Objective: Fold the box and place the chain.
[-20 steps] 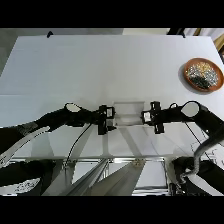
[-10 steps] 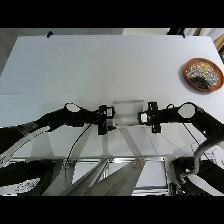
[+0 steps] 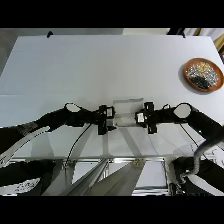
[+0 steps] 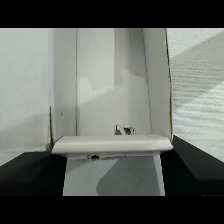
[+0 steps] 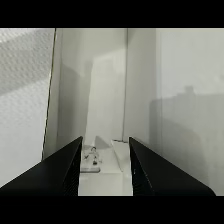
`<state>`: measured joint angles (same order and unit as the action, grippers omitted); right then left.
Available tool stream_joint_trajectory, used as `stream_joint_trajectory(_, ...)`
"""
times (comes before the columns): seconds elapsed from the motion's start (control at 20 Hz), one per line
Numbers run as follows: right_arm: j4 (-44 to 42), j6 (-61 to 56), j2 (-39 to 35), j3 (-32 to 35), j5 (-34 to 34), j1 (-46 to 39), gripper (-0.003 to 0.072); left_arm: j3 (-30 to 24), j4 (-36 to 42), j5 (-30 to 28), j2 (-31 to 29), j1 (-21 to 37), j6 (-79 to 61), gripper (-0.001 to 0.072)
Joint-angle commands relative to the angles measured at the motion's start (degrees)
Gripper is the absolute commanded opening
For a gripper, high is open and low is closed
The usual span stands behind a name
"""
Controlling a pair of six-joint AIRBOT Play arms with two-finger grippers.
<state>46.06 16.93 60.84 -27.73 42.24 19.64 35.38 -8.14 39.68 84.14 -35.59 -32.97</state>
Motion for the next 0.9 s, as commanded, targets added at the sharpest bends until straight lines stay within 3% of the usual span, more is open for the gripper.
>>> stream_joint_trajectory(0.0,0.04,0.11,0.35,0.04,-0.26,0.42,0.0341,0.04,-0.02,-0.02,-0.04,0.02,-0.02,0.0254)
stream_joint_trajectory(0.15,0.22,0.11,0.35,0.04,-0.31,0.39,0.033,0.04,-0.02,0.0,-0.04,0.02,-0.02,0.0254)
stream_joint_trajectory(0.3,0.44,0.13,-0.33,0.02,-0.31,0.39,0.0077,0.04,-0.02,-0.02,-0.04,0.02,-0.02,0.0254)
stream_joint_trajectory(0.4,0.94,0.11,-2.54,0.02,-0.2,0.33,0.001,0.04,-0.02,0.0,-0.04,0.02,-0.04,0.0254)
stream_joint_trajectory(0.7,3.52,-2.67,-10.67,0.04,7.08,-3.32,0.0011,0.04,-0.02,-0.02,-0.04,0.02,-0.02,0.0254)
stream_joint_trajectory(0.85,3.15,-17.84,-13.84,0.04,6.75,-8.85,0.0011,0.04,-0.02,-0.02,-0.04,0.02,-0.02,0.0254)
